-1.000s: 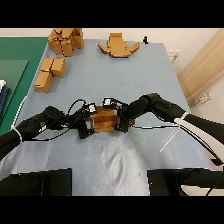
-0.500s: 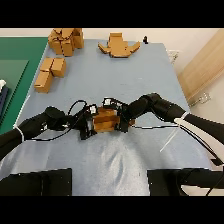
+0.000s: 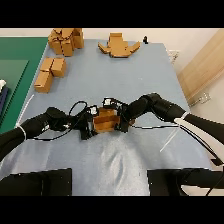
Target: Fold the box.
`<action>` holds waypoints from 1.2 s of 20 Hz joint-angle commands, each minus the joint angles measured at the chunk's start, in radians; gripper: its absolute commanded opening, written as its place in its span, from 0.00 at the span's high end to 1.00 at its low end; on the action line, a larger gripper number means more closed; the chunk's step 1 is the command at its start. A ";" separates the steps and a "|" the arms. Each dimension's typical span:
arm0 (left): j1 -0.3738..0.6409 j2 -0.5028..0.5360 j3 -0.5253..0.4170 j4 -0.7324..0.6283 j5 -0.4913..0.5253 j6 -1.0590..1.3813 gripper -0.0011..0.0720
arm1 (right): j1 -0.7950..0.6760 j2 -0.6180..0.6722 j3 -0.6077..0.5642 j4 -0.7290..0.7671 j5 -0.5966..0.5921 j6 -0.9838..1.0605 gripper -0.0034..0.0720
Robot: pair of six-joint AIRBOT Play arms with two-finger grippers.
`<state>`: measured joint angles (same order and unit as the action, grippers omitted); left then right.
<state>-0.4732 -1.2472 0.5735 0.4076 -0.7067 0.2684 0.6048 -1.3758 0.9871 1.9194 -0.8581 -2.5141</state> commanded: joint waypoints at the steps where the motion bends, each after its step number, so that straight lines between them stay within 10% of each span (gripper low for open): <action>1: -0.001 -0.001 0.001 -0.027 0.001 0.005 0.17 | 0.000 -0.001 0.000 0.010 0.000 0.000 0.01; 3: -0.001 -0.001 0.001 -0.026 0.001 0.005 0.72 | 0.000 -0.002 0.000 0.022 0.000 0.000 0.01; 13: 0.051 -0.001 0.001 0.193 0.030 -0.026 0.72 | -0.035 0.048 0.000 -0.186 -0.095 0.064 0.00; 24: 0.181 0.019 0.066 0.287 -0.179 -0.026 0.72 | -0.099 0.184 -0.014 0.035 -0.224 -0.087 0.00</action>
<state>-0.3061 -1.2369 0.6140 0.6964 -0.8139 0.2462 0.4969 -1.1992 0.9764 1.9091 -1.0752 -2.5458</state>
